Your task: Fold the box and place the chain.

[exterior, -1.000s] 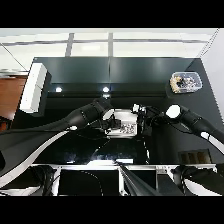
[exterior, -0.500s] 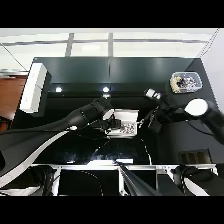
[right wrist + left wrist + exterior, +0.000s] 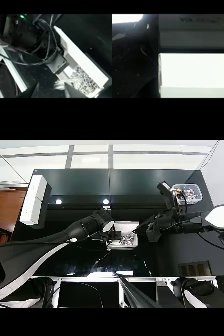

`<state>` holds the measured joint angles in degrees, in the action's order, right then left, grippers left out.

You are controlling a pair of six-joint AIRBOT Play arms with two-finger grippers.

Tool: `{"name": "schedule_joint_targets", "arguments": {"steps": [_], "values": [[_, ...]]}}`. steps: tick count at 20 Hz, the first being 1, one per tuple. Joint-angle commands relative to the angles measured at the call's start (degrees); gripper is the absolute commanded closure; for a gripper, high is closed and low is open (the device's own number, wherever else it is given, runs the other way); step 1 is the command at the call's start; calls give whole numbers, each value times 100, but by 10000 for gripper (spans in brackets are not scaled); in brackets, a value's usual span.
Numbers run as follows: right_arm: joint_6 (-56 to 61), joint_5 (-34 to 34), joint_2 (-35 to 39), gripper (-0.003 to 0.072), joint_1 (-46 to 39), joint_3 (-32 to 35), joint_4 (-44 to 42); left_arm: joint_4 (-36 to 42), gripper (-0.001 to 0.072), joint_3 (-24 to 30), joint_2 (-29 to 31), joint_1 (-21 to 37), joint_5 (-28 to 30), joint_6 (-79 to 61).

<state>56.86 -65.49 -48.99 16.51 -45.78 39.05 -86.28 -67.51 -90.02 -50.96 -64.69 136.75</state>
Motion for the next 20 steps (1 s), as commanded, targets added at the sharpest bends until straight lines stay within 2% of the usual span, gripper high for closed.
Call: {"name": "schedule_joint_targets", "arguments": {"steps": [1, 5, 7, 8, 10, 13, 16, 18, 20], "values": [[345, 24, 26, 293, -28, -35, 551, 0, 682, -2, 0, 0, 37, 2], [400, -302, 201, 301, -879, -437, 918, 13, 681, -70, 9, 0, -76, 0], [398, -442, 267, 302, -1340, -647, 918, 22, 665, -286, 13, 0, -229, -85], [398, -461, 275, 301, -1510, -697, 916, 22, 564, -446, 28, 0, -315, -330], [398, -424, 275, 301, -1731, -702, 909, 20, 177, -739, 74, 0, -555, -664], [398, -361, 275, 301, -1794, -702, 907, 17, 166, -997, 251, 0, -1056, -1379], [400, -369, 275, 301, -1794, -702, 918, -385, 166, -787, 839, 4, -1405, -2411], [400, -372, 275, 301, -1794, -702, 933, -649, 166, -214, 1471, 234, -1381, -2865], [398, -358, 275, 301, -1794, -702, 973, -507, 166, 695, 2240, 811, -844, -3316]]}}
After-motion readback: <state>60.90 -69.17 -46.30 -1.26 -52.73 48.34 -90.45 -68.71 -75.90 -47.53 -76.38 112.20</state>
